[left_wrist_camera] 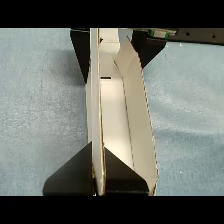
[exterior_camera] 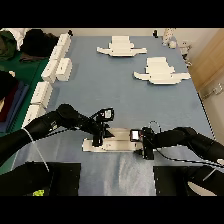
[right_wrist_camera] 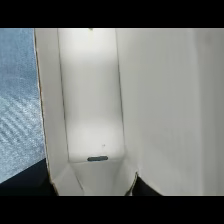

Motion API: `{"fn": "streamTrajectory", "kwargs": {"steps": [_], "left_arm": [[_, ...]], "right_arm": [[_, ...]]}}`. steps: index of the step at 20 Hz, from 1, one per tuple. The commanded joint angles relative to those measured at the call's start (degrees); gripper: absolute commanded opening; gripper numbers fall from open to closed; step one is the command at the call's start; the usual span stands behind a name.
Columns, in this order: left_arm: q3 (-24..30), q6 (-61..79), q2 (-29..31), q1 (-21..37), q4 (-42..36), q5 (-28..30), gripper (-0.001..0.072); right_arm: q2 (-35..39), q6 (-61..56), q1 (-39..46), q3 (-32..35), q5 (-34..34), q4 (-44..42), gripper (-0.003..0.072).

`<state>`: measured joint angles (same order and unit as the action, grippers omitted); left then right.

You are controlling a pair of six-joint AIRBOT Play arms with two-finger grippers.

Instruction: Fold the box.

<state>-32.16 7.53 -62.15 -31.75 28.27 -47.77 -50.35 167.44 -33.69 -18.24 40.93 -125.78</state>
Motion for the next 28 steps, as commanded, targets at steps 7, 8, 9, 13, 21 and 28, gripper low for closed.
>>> {"fn": "streamTrajectory", "kwargs": {"steps": [7, 8, 9, 13, 21, 28], "left_arm": [[0.0, 0.0, 0.0, -0.1, 0.0, 0.8, 0.0082], [0.0, -0.1, 0.0, 0.0, 0.0, 1.0, 0.0330], [0.0, -1.1, 0.0, 0.0, 0.0, 1.4, 0.0370], [-0.3, -13.4, 2.0, 1.2, 5.7, 0.7, 0.0373], [-1.9, -65.0, 17.7, 6.7, 21.0, -26.1, 0.0350], [-2.9, -68.5, 8.2, -5.2, -1.3, 0.1, 0.0351]], "right_arm": [[0.0, 0.0, 0.0, 0.0, 0.0, 0.0, 0.0511], [0.0, 0.0, 0.0, 0.0, 0.0, 0.0, 0.0512], [0.0, 0.0, 0.0, 0.0, 0.0, 0.0, 0.0511], [0.0, 0.0, 0.0, 0.0, 0.0, 0.0, 0.0511], [0.0, 0.0, 0.0, 0.0, 0.0, 0.0, 0.0512], [0.0, 0.0, 0.0, 0.0, 0.0, 0.0, 0.0511]]}}
